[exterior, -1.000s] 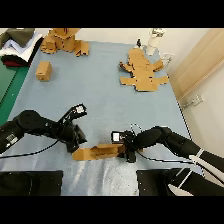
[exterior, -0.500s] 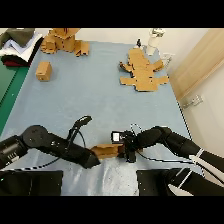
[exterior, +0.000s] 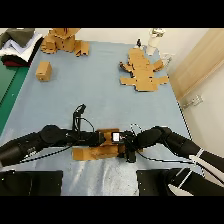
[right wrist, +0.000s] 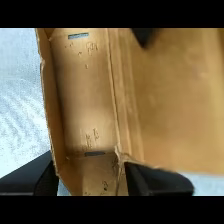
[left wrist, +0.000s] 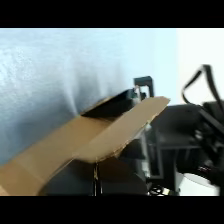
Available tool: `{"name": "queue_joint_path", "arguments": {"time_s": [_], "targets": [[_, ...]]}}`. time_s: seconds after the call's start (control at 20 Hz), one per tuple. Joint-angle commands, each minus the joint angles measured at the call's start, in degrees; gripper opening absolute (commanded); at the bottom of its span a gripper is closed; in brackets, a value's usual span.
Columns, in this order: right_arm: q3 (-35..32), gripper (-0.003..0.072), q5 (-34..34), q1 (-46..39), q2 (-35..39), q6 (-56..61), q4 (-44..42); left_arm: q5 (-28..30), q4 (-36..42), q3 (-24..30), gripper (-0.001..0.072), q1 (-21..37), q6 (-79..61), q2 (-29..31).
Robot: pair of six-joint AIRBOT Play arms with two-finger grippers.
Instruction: Fold the box.
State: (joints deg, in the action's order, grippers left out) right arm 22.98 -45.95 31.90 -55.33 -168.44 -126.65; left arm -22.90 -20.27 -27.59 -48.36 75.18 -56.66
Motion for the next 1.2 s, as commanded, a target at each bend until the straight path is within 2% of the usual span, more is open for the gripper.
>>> {"name": "queue_joint_path", "arguments": {"time_s": [0.0, 0.1, 0.5, 0.8, 0.95, 1.05, 1.15], "targets": [[0.0, 0.0503, 0.0, 0.0, 0.0, 0.0, 0.0, 0.6, -1.0, -1.7, 0.0014, 0.4, -1.2, -7.2], [0.0, 0.0502, 0.0, 0.0, 0.0, 0.0, 0.0, -0.1, -2.1, -2.8, 0.0013, 0.6, -1.2, -9.4], [0.0, 0.0503, 0.0, 0.0, 0.0, 0.0, 0.0, -3.5, -8.2, -7.8, 0.0013, 5.2, -0.1, -9.5], [0.0, 0.0502, 0.0, 0.0, 0.0, 0.0, 0.0, -6.3, -12.0, -8.2, 0.0013, 7.4, -0.8, -8.2], [0.0, 0.0503, 0.0, 0.0, 0.0, 0.0, 0.0, -9.7, -24.1, -8.2, 0.0013, 7.4, -2.6, -2.3], [0.0, 0.0503, 0.0, 0.0, 0.0, 0.0, 0.0, -15.1, -34.9, -8.2, 0.0014, 7.4, -5.7, 3.3], [0.0, 0.0502, 0.0, 0.0, 0.0, 0.0, 0.0, -21.6, -41.1, -8.2, 0.0014, 7.3, -12.5, 9.1]]}}
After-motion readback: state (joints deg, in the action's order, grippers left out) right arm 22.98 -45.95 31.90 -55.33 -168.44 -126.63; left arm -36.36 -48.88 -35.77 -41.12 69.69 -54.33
